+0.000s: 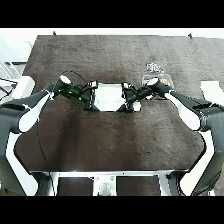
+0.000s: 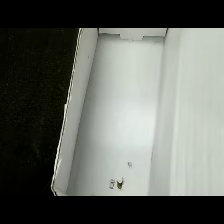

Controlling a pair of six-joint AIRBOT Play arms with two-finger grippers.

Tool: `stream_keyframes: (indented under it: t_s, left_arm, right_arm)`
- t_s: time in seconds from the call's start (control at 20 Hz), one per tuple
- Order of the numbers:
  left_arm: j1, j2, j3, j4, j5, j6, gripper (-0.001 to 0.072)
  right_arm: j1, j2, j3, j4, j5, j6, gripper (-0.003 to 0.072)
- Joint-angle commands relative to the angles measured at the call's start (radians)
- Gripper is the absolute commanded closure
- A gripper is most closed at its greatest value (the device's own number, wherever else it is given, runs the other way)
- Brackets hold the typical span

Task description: Fold the box and place the chain.

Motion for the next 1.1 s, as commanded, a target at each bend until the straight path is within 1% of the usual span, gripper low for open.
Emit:
stream_keyframes:
  t_s: [0.0, 0.3, 0.35, 0.4, 0.45, 1.05]
  left_arm:
    - [0.000, -0.001, 0.005, 0.022, -0.006, 0.005, 0.0017]
    - [0.000, -0.001, 0.005, 0.018, -0.007, 0.006, 0.0017]
    - [-0.001, -0.002, 0.005, 0.017, -0.010, 0.006, 0.0066]
    - [-0.001, -0.002, 0.004, 0.012, -0.017, 0.002, 0.0249]
    - [-0.001, -0.002, 0.004, 0.009, -0.016, 0.000, 0.0367]
    - [-0.001, -0.002, 0.004, 0.007, -0.012, -0.001, 0.0362]
  right_arm:
    - [0.000, 0.000, 0.000, 0.000, 0.000, 0.001, 0.0223]
    - [0.000, 0.000, 0.000, 0.000, 0.000, 0.001, 0.0223]
    - [0.000, 0.000, 0.000, 0.000, 0.000, 0.001, 0.0223]
    - [0.000, 0.000, 0.000, 0.000, 0.000, 0.001, 0.0223]
    - [0.000, 0.000, 0.000, 0.000, 0.000, 0.001, 0.0223]
    - [0.000, 0.000, 0.000, 0.000, 0.000, 0.001, 0.0223]
